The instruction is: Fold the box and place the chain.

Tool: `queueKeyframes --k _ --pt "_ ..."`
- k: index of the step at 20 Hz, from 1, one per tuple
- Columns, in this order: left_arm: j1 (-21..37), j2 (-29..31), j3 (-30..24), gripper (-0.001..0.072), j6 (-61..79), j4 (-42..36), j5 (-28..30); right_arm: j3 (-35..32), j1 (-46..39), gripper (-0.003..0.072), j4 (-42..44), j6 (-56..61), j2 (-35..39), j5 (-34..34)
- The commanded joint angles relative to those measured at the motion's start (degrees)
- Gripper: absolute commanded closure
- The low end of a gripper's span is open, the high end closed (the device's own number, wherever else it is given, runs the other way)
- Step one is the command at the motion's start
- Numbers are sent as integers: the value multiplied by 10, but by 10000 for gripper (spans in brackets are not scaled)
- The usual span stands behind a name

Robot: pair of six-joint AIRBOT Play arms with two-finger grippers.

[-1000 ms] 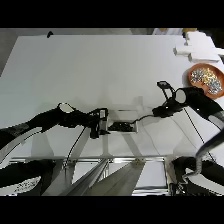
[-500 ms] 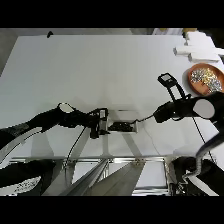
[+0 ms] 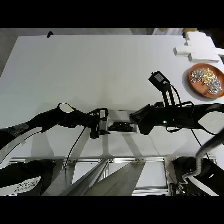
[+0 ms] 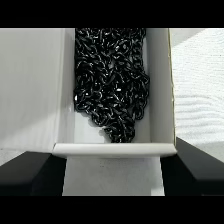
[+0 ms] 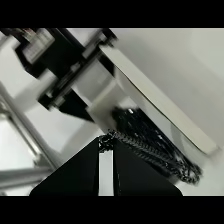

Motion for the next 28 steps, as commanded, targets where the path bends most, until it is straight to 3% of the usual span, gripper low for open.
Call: queueKeyframes --k 1,10,11,13,14,18,20,25,28 --pt "0 0 0 456 0 0 0 0 16 675 68 -33 -7 -59" --pt "0 0 0 456 0 0 0 -2 49 668 41 -66 -133 -61" --pt "0 0 0 456 0 0 0 -2 49 588 37 -66 -144 -61" --pt "0 0 0 456 0 0 0 -1 48 360 27 -74 -151 -62" --pt "0 0 0 456 0 0 0 5 45 345 26 -90 -151 -55" --pt "0 0 0 456 0 0 0 96 9 375 24 -144 -151 6" --pt "0 0 0 456 0 0 0 141 -22 652 1 -162 -155 11" --pt "0 0 0 456 0 0 0 149 -61 673 -104 -173 -209 8" --pt "0 0 0 456 0 0 0 149 -50 673 -105 -174 -268 22"
